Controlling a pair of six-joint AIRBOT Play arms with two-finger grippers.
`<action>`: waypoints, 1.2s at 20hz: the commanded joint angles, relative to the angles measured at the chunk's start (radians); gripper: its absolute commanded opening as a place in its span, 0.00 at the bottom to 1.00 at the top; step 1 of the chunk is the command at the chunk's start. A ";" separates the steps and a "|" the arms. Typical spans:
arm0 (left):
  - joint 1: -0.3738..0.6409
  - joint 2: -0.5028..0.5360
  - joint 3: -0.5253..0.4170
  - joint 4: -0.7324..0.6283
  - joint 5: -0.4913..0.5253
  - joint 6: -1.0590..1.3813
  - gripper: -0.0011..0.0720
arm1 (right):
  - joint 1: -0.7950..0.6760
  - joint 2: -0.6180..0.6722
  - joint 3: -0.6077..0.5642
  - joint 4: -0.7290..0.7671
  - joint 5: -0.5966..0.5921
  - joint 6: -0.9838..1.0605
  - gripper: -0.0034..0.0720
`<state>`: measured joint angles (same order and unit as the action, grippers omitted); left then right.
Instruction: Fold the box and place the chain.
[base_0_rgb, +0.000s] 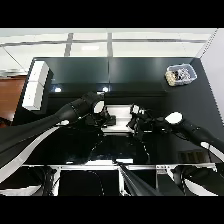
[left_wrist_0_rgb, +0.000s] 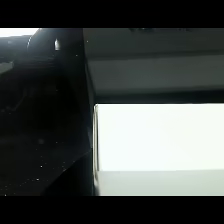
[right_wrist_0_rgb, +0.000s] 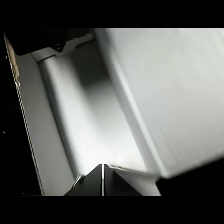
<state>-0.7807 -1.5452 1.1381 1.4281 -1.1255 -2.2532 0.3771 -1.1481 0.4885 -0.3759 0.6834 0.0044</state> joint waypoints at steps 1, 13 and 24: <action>0.000 0.000 0.001 0.003 -0.002 0.002 0.05 | -0.102 0.119 0.029 -0.245 0.182 0.613 0.07; 0.000 0.000 0.001 0.002 -0.013 0.002 0.05 | -0.753 0.076 -0.034 -0.421 0.469 1.260 0.06; 0.000 0.000 0.001 0.002 -0.013 0.002 0.05 | -0.414 -0.139 0.098 -0.118 0.489 0.980 0.07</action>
<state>-0.7807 -1.5452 1.1381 1.4300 -1.1378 -2.2513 -0.0685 -1.2690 0.5259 -0.5392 1.1084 1.0412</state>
